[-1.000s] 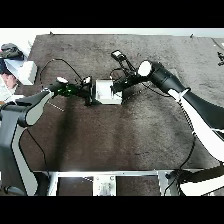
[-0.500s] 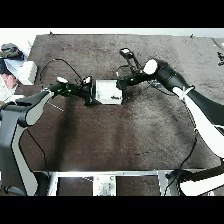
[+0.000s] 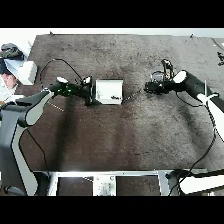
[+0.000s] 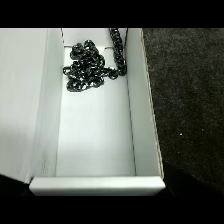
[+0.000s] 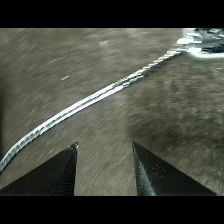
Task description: Fold the box and place the chain.
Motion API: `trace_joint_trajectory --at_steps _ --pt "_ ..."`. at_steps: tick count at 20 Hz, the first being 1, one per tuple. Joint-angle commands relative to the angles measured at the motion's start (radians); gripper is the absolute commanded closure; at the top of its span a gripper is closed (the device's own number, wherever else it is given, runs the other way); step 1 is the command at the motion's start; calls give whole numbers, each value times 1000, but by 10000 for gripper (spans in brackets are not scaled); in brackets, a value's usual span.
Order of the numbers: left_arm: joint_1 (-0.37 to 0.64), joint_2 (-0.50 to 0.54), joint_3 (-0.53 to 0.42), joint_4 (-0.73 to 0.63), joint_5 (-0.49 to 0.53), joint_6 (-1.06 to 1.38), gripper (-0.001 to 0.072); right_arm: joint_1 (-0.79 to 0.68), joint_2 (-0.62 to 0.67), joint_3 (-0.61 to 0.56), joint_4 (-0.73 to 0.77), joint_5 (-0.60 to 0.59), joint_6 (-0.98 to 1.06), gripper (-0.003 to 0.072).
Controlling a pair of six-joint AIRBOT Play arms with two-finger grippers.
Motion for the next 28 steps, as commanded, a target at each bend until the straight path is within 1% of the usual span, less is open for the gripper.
trace_joint_trajectory --at_steps 1,6,9,10,11,12,13,14,16,18,20,22,25,28 --pt "0 0 0 0 0 0 240 -31 -53 -21 109 -147 24 300" --pt "0 0 0 0 0 0 240 -26 -113 -16 212 -256 17 301" --pt "0 0 0 0 0 0 239 -24 -135 12 327 -265 -87 304" --pt "0 0 0 0 0 0 239 -24 -140 20 327 -273 -88 380" --pt "0 0 0 0 0 0 240 -24 -147 31 332 -280 -85 415" --pt "0 0 0 0 0 0 239 -24 -153 39 341 -270 -85 416" --pt "0 0 0 0 0 0 239 -22 -157 41 343 -258 -85 560" --pt "0 0 0 0 0 0 239 -18 -159 41 343 -245 -85 671" --pt "0 0 0 0 0 0 239 -13 -155 42 350 -210 -86 674" --pt "0 0 0 0 0 0 239 -2 -124 41 351 -146 -111 674" --pt "0 0 0 0 0 0 240 22 -65 41 350 -74 -122 674" --pt "0 0 0 0 0 0 239 66 21 41 350 -8 -159 674" --pt "0 0 0 0 0 0 240 138 163 41 349 17 -169 674" --pt "0 0 0 0 0 0 239 213 269 41 349 2 -183 674"
